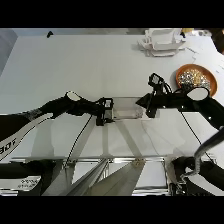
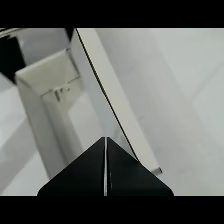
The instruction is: Fold the box and place the chain.
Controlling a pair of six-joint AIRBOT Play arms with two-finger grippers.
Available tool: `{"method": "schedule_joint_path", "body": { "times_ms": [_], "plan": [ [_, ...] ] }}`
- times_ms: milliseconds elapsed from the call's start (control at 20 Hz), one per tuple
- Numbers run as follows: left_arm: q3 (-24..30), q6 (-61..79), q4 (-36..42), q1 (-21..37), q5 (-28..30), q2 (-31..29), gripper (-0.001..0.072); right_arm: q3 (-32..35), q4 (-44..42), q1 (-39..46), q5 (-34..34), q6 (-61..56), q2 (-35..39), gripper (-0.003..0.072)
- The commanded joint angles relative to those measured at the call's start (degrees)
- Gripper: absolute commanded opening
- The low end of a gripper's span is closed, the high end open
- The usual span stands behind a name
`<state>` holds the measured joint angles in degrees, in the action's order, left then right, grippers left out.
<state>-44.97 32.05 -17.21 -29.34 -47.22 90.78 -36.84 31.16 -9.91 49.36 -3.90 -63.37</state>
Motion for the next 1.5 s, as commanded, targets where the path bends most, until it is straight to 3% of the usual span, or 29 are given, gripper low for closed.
{"method": "schedule_joint_path", "body": {
  "times_ms": [0,250,500,750,950,1100,1150,1250,1300,1350,1450],
  "plan": [
    [-0.1,0.0,0.0,0.0,0.0,0.0,0.0012,-0.1,-4.7,-1.4,-9.3,-0.6,-4.9,0.0024],
    [-0.1,0.0,0.0,0.0,0.0,0.0,0.0012,0.0,-3.6,-1.4,-7.3,-0.8,-10.5,0.0023],
    [-0.1,0.0,0.0,0.0,0.0,0.0,0.0012,-0.1,1.1,-1.4,-5.9,-5.0,-10.4,0.0024],
    [-0.1,0.0,0.0,0.0,0.0,0.0,0.0012,-1.9,5.7,-0.6,1.2,-8.4,-1.7,0.0024],
    [-0.1,0.0,0.0,0.0,-0.1,0.0,0.0012,-1.9,23.5,0.1,2.7,-7.8,7.7,0.0023],
    [-0.1,0.0,0.0,0.0,-0.1,0.0,0.0012,-1.5,41.3,0.1,6.6,-7.8,8.3,0.0023],
    [-0.1,0.0,0.0,0.0,-0.1,0.0,0.0012,-0.9,43.3,0.1,6.4,-7.6,8.3,0.0023],
    [-0.1,0.0,0.0,0.0,-0.1,0.0,0.0012,0.8,41.4,0.1,4.7,-2.7,7.9,0.0025],
    [-0.1,0.0,0.0,0.0,-0.1,0.0,0.0012,1.7,38.9,0.1,3.8,0.3,7.1,0.0057],
    [-0.1,0.0,0.0,0.0,-0.1,0.0,0.0012,2.8,36.2,0.1,2.2,2.8,6.0,0.0145],
    [-0.1,0.0,0.0,0.0,-0.1,0.0,0.0012,4.2,32.5,0.1,0.2,6.3,4.1,0.016]
  ]
}}
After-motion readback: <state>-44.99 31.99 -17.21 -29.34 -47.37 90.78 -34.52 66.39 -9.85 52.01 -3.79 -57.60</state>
